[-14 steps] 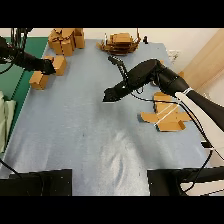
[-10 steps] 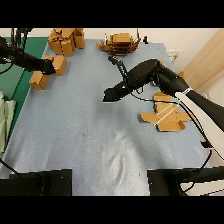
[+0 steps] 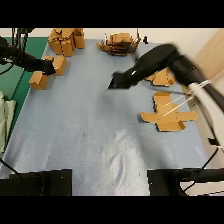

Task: Fold the box.

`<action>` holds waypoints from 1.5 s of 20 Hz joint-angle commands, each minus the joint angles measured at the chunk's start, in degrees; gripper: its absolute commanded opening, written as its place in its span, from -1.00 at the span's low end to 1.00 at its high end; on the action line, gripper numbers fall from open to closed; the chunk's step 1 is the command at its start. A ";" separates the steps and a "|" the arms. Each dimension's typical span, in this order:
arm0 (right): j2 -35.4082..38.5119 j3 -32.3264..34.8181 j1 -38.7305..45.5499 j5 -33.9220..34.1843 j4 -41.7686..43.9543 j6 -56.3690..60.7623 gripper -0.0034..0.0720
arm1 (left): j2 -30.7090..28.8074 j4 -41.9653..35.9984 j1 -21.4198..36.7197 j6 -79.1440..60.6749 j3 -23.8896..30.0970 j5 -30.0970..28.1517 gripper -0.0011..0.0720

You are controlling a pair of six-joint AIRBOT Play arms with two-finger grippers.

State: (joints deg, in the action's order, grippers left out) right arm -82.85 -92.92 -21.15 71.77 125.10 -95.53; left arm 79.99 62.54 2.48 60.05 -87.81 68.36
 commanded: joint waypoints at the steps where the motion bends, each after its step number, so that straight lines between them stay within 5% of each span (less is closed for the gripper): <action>1: 5.62 -8.70 9.73 6.56 -17.29 6.49 0.32 | 0.04 -0.17 0.00 -0.02 -0.02 -0.79 0.91; 4: 8.92 -9.97 23.12 16.90 -35.45 7.04 0.34 | 0.04 -0.98 0.00 0.00 -0.02 -1.31 0.91; 6: 8.31 -8.31 33.68 23.12 -36.76 1.81 0.34 | 0.04 -1.29 0.00 0.00 -0.02 -1.33 0.91; 11: 7.04 4.28 53.53 17.64 -29.55 -2.69 0.34 | 0.04 -1.31 -0.11 0.00 -0.02 -1.77 0.91; 15: 1.51 10.64 64.22 16.83 -14.97 -15.74 0.27 | 0.04 -1.95 -0.33 -0.02 -0.02 -1.99 0.91; 24: -13.14 11.08 66.77 12.26 -12.72 -32.92 0.28 | 0.11 -2.67 -0.33 0.00 -0.02 -0.46 0.91; 30: -14.58 11.06 67.23 6.29 -14.10 -38.71 0.28 | 0.13 -2.73 -0.33 0.00 -0.02 -0.44 0.91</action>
State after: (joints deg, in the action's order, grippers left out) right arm -96.60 -81.89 45.82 81.30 111.46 -131.00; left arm 80.12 59.92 2.13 60.03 -87.81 67.94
